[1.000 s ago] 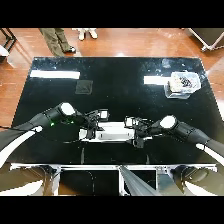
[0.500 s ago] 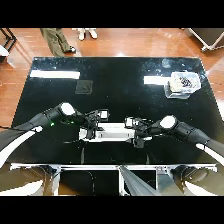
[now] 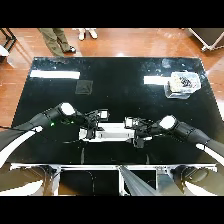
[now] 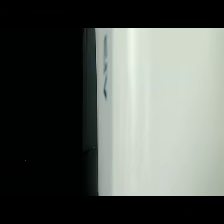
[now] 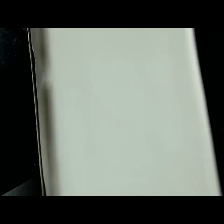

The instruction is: Fold the box and place the chain.

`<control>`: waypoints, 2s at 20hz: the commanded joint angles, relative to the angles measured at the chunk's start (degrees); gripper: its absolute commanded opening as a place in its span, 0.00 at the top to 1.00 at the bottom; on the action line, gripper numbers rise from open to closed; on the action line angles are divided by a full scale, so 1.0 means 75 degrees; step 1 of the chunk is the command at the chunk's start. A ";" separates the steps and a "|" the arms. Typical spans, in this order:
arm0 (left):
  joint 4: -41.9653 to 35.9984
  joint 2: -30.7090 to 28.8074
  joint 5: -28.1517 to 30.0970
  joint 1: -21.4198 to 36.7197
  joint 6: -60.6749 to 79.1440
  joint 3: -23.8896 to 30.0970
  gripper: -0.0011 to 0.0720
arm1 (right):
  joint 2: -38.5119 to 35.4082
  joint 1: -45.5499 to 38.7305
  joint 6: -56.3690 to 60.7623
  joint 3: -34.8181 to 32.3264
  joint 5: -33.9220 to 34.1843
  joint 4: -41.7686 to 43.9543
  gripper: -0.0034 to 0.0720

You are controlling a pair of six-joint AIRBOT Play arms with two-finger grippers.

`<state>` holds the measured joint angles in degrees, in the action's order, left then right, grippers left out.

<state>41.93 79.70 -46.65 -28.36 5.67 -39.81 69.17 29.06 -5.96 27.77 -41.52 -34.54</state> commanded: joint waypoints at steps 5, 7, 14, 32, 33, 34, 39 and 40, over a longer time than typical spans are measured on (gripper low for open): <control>0.0000 0.0003 -0.0015 -0.0003 0.0003 0.0006 0.96 | 0.0006 0.0015 0.0079 -0.0003 0.0052 -0.0061 0.52; 0.0000 0.0003 -0.0015 -0.0003 0.0003 0.0006 0.96 | 0.0006 0.0015 0.0082 -0.0003 0.0055 -0.0061 0.52; 0.0003 -0.0050 -0.0032 0.0000 -0.0187 0.0000 0.84 | 0.0006 0.0015 0.0166 -0.0003 0.0058 -0.0058 0.52; 0.2465 -0.2841 -0.1953 0.1431 -0.4712 -0.0017 0.90 | 0.0006 0.0015 0.0335 -0.0003 0.0058 -0.0061 0.52; 0.2521 -0.3042 -0.2407 0.1501 -0.4864 -0.0020 0.96 | 0.0006 0.0015 0.0335 -0.0003 0.0058 -0.0061 0.52; 0.2492 -0.3220 -0.2865 0.1524 -0.5179 -0.0017 0.96 | 0.0006 0.0015 0.0335 -0.0003 0.0058 -0.0058 0.52; -0.0242 -0.3628 -0.2597 0.1399 -0.6577 0.0892 0.96 | 0.0006 0.0015 0.0335 -0.0003 0.0111 -0.0061 0.52; -0.0729 -0.3620 -0.2177 0.1253 -0.6458 0.1154 0.96 | 0.0006 0.0015 0.0335 -0.0003 0.0111 -0.0061 0.52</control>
<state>48.40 53.87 -66.15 -18.04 -39.18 -35.29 69.19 29.17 -3.44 27.77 -40.99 -35.03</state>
